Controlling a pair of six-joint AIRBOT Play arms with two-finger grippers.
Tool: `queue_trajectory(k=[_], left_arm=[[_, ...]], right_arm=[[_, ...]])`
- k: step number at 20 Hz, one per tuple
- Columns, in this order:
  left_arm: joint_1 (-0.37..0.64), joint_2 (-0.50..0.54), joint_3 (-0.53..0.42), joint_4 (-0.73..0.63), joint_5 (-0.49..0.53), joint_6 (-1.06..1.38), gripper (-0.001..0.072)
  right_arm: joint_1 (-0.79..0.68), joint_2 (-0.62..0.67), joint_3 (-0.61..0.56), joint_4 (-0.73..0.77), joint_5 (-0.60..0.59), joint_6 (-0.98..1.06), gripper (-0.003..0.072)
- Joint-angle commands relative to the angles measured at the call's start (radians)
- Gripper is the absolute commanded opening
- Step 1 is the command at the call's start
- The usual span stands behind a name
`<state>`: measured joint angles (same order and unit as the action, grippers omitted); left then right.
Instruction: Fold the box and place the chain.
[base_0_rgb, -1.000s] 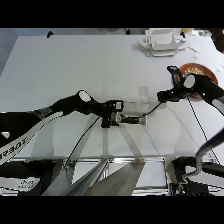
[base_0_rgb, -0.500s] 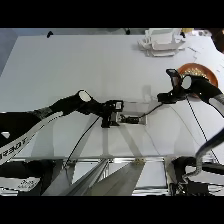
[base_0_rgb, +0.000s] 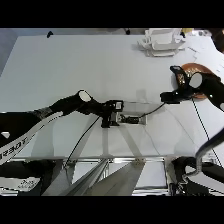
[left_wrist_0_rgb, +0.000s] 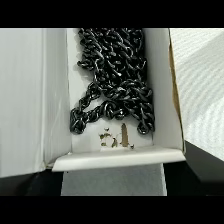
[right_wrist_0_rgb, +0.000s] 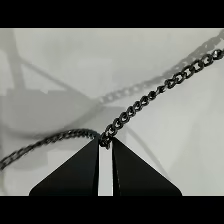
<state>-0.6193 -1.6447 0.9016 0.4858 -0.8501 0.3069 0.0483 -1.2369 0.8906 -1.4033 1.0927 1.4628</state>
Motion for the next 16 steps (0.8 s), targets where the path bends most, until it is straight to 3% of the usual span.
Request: queue_trajectory(k=[1, 4, 9, 16], left_arm=[[0.001, 0.001, 0.000, 0.000, 0.000, 0.000, 0.0133], [0.000, 0.001, 0.000, 0.000, 0.000, 0.000, 0.0133], [0.000, 0.001, 0.000, 0.000, 0.000, 0.000, 0.0133], [0.001, 0.001, 0.000, 0.000, 0.000, 0.000, 0.0133]], right_arm=[[0.001, 0.131, 0.000, 0.146, 0.195, -0.060, 0.0014], [0.006, 0.246, 0.000, 0.290, 0.278, -0.111, 0.0014], [0.129, 0.375, 0.000, 0.310, 0.325, -0.126, 0.0014], [0.287, 0.420, 0.000, 0.443, 0.211, -0.163, 0.0014]])
